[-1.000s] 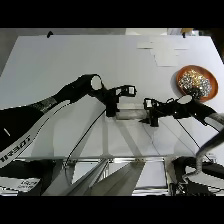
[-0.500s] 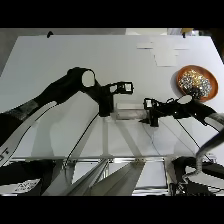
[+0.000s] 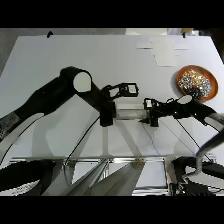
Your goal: Fold the box and place the chain.
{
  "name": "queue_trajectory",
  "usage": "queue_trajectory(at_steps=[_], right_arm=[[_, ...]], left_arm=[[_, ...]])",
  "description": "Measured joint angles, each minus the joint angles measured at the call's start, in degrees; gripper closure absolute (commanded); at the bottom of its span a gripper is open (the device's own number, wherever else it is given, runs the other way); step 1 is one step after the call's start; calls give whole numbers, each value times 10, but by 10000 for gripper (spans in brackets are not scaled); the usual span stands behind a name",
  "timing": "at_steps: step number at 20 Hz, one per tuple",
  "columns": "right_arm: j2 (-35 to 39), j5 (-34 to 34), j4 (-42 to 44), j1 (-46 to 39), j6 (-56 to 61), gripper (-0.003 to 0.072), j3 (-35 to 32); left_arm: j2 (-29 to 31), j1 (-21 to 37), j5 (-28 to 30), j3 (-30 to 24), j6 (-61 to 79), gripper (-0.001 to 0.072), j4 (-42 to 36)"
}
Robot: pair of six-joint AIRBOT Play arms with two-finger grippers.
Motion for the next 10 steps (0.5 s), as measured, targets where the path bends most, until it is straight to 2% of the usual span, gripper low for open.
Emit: queue_trajectory(at_steps=[4,10], right_arm=[[0,0,0,0,0,258,0],[0,0,0,0,0,258,0]], left_arm=[[-41,-39,107,-2,-19,707,-9],[-77,-23,291,-3,-116,706,-12]])
